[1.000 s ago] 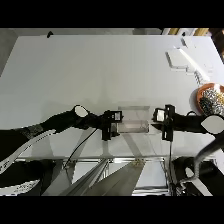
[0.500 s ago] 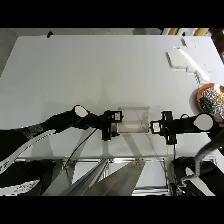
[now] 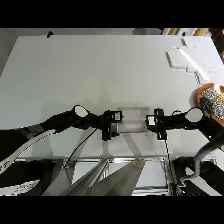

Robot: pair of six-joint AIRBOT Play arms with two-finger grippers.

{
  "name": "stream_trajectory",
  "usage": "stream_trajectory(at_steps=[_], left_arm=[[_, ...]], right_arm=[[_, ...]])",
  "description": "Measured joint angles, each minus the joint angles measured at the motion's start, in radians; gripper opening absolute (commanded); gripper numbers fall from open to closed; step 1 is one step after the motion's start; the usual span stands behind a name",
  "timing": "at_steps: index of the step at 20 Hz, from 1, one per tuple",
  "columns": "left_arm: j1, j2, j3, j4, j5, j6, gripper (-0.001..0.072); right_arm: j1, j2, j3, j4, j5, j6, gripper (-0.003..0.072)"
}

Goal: Fold the box and place the chain.

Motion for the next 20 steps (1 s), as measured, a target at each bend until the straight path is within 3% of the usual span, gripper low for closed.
stream_trajectory(at_steps=[3,4,6,7,9,11,14,16,20], left_arm=[[0.0,0.0,0.0,0.0,-0.001,0.001,0.0167],[0.0,0.0,0.0,0.0,-0.001,0.001,0.0167],[0.0,0.0,0.0,0.0,-0.001,0.001,0.0168],[0.0,0.0,0.0,0.0,-0.001,0.0,0.0168],[0.0,0.0,0.0,0.0,-0.001,0.001,0.0167],[0.0,0.0,0.0,0.0,-0.001,0.001,0.0167],[0.0,0.0,0.0,0.0,-0.001,0.0,0.0168],[0.0,0.0,0.0,0.0,-0.001,0.001,0.0167],[0.0,0.0,0.0,0.0,-0.001,0.001,0.0168]], right_arm=[[0.0,-0.029,0.0,0.053,0.005,-0.007,0.0162],[0.0,-0.039,0.0,0.069,0.007,-0.008,0.0221],[0.0,-0.054,0.0,0.103,0.01,-0.01,0.0422],[0.0,-0.061,-0.002,0.117,0.011,-0.01,0.0488],[-0.003,-0.069,-0.004,0.134,0.011,-0.011,0.0487],[-0.018,-0.055,-0.006,0.131,0.025,0.003,0.0421],[-0.066,0.036,-0.007,0.071,0.064,0.101,0.0249],[-0.109,0.13,-0.007,0.039,0.095,0.185,0.0014],[-0.21,0.316,-0.006,0.011,0.15,0.417,0.0013]])
